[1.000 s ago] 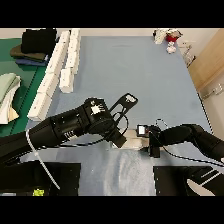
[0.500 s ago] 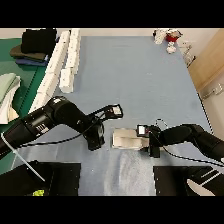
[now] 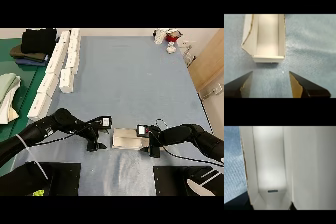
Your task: Fold the box.
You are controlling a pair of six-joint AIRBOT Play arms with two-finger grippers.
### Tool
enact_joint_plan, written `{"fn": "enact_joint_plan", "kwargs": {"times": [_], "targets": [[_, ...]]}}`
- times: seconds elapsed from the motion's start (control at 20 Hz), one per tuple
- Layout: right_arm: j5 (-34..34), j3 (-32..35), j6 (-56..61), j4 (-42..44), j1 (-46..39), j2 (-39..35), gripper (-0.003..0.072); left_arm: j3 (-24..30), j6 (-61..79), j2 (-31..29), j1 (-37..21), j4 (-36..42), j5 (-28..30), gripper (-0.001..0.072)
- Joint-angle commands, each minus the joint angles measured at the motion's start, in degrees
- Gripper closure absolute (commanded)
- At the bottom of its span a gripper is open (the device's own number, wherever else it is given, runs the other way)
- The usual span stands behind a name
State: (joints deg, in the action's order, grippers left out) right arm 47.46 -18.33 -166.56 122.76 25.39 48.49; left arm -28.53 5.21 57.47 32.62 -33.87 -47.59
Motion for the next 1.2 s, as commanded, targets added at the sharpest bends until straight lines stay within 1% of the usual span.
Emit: {"fn": "enact_joint_plan", "kwargs": {"times": [0.0,0.05,0.2,0.3,0.55,0.85,1.15], "targets": [[0.0,0.0,0.0,0.0,0.1,0.0,0.0172,1.9,10.9,5.0,-0.5,7.7,4.5,0.0014],[0.0,0.0,0.0,0.0,0.1,0.0,0.0172,1.9,11.1,6.0,-0.5,8.8,5.6,0.0014],[0.0,0.0,0.0,0.0,0.1,0.0,0.0172,1.9,16.6,7.8,-0.4,14.4,6.1,0.0014],[0.0,0.0,0.0,0.0,0.1,0.0,0.0172,1.9,18.6,8.3,0.0,16.1,6.5,0.0014],[0.0,0.0,0.0,0.0,0.1,0.0,0.0172,2.1,19.8,8.3,2.4,16.1,6.7,0.0014],[0.0,0.0,0.0,0.0,0.1,0.0,0.0172,2.3,19.3,9.2,3.8,16.1,7.3,0.0014],[0.0,0.0,0.0,0.0,0.1,0.0,0.0172,2.1,16.8,9.3,6.4,15.3,12.0,0.0015]]}}
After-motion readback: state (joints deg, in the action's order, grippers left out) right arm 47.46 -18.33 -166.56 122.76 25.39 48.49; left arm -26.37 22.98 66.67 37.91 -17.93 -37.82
